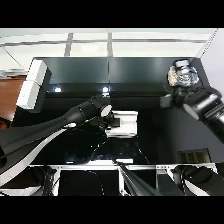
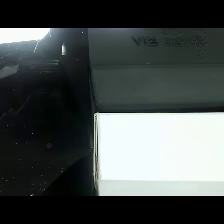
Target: Fold the box and place the chain.
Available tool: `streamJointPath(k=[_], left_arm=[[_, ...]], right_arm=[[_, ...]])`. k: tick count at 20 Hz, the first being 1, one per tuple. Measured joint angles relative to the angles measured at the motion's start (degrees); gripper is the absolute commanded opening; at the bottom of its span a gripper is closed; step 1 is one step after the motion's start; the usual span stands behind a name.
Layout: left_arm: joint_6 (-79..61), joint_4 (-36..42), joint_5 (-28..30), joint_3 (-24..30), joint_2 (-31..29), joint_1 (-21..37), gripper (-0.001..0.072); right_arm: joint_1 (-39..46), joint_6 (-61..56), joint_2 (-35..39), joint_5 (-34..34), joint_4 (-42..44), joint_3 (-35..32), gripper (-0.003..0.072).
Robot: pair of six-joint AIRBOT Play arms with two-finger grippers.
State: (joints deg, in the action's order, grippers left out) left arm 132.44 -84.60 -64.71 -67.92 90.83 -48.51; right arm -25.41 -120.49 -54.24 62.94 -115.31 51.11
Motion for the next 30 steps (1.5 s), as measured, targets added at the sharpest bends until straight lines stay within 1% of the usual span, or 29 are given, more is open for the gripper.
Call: streamJointPath(k=[1,2,3,5,9,12,14,16,19,22,24,28,29,30], left_arm=[[0.00,0.00,0.00,0.00,0.00,0.00,0.0030],[0.00,0.02,0.00,0.00,0.00,0.00,0.0029],[0.00,0.02,0.00,0.00,0.00,0.00,0.0029],[0.00,0.02,-0.02,0.00,0.00,0.00,0.0030],[0.00,0.02,-0.04,0.00,0.00,0.00,0.0030],[0.02,0.02,-0.07,0.00,0.00,0.00,0.0030],[0.00,0.02,-0.09,0.00,0.00,0.00,0.0030],[0.00,0.02,-0.09,0.00,0.00,0.00,0.0030],[0.00,0.02,-0.11,0.00,0.00,0.00,0.0030],[0.02,0.02,-0.17,0.00,0.00,0.00,0.0030],[0.00,0.04,-0.17,0.00,0.00,0.00,0.0029],[0.02,0.04,-0.15,0.00,0.00,0.00,0.0029],[0.02,0.02,-0.13,0.00,0.00,0.00,0.0030],[0.02,0.04,-0.13,0.00,0.00,0.00,0.0030]], right_arm=[[3.43,0.11,0.04,-3.02,-1.16,-0.68,0.0391],[6.86,0.28,-0.17,-6.49,-1.97,-1.33,0.0464],[9.88,0.33,-0.63,-9.53,-2.14,-1.92,0.0701],[15.41,0.57,-2.43,-14.84,-1.68,-2.71,0.0704],[22.69,0.76,-8.04,-21.62,1.84,-2.84,0.0704],[25.51,0.94,-13.22,-24.37,3.19,0.70,0.0704],[26.95,0.96,-17.38,-24.37,3.76,5.33,0.0704],[28.30,1.46,-21.79,-22.93,5.03,11.19,0.0703],[30.71,3.52,-28.83,-18.84,9.11,21.31,0.0703],[33.29,5.99,-35.52,-12.59,15.50,31.04,0.0703],[34.84,7.21,-39.50,-8.63,19.32,36.33,0.0703],[36.72,8.70,-45.94,-4.37,25.05,43.52,0.0695],[36.92,8.94,-47.17,-4.22,25.92,44.70,0.0653],[37.07,9.09,-48.57,-3.93,26.58,45.88,0.0653]])
